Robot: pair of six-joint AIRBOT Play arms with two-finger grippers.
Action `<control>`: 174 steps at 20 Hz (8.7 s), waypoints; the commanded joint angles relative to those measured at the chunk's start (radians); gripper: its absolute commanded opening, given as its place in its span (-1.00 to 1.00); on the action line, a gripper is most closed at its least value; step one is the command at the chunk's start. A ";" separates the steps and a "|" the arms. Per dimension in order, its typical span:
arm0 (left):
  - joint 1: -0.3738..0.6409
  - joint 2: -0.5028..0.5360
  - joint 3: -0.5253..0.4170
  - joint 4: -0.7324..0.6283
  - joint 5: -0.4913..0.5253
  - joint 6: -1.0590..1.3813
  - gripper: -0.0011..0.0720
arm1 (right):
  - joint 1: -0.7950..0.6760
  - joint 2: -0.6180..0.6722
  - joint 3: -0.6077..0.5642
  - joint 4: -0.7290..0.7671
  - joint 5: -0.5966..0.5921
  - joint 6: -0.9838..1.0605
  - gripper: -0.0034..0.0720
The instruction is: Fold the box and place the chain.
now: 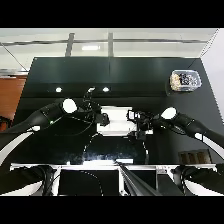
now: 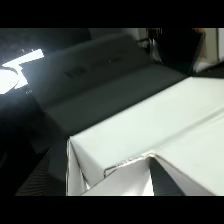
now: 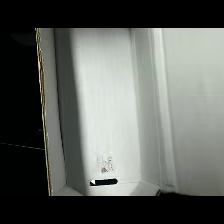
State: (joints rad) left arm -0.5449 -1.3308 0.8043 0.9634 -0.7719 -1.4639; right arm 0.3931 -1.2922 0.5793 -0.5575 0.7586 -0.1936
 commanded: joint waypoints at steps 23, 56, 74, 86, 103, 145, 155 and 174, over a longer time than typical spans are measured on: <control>-0.073 -0.001 0.153 0.268 -0.135 -0.254 0.94 | 0.000 0.000 0.000 -0.001 -0.003 0.003 -0.42; 0.382 -0.014 -0.224 -0.305 -0.207 0.264 -0.90 | 0.000 0.000 0.000 -0.001 -0.003 0.003 -0.43; 0.372 -0.035 -0.181 -0.553 -0.336 0.541 0.95 | 0.000 0.000 0.000 -0.001 -0.003 0.003 -0.43; 0.228 -0.035 -0.086 -0.376 -0.274 0.315 0.57 | 0.000 0.000 0.000 -0.001 -0.003 0.003 -0.42; 0.041 -0.035 0.089 -0.080 -0.232 -0.059 0.40 | 0.000 0.000 0.000 0.000 -0.004 0.003 -0.42; -0.283 -0.208 0.317 0.538 -0.348 -0.848 -0.22 | 0.000 0.000 0.000 0.000 -0.004 0.003 -0.43; -0.283 -0.219 0.331 0.539 -0.362 -0.848 -0.90 | 0.000 0.000 0.000 0.000 -0.004 0.003 -0.43; -0.282 -0.243 0.357 0.544 -0.389 -0.848 -0.90 | 0.000 0.000 0.000 -0.001 -0.003 0.003 -0.43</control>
State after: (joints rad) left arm -0.8280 -1.5726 1.1606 1.5074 -1.1641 -2.3116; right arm 0.3931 -1.2922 0.5797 -0.5583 0.7547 -0.1909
